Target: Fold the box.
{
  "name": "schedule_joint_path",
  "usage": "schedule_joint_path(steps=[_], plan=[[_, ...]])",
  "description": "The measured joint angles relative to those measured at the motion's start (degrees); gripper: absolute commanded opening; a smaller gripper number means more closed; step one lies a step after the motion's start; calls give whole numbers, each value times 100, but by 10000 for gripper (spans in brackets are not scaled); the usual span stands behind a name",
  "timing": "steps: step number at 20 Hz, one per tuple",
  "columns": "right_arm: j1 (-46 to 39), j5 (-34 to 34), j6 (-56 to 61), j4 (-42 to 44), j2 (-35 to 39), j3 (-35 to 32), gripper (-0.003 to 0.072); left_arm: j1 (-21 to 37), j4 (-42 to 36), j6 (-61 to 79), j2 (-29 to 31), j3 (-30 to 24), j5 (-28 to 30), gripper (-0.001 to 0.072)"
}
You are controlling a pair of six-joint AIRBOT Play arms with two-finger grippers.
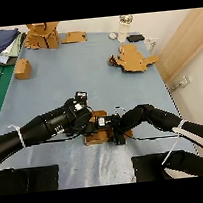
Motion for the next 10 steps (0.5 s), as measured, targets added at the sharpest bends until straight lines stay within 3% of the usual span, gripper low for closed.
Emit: schedule_joint_path(steps=[2,3,10], plan=[[0,0,2,4,0,2,488,81,-66,85,81,0,-7,201],[-2,-2,0,7,2,2,488,127,-153,164,116,0,-22,5],[-2,-15,7,0,0,0,488,990,-767,1174,424,-369,-212,9]])
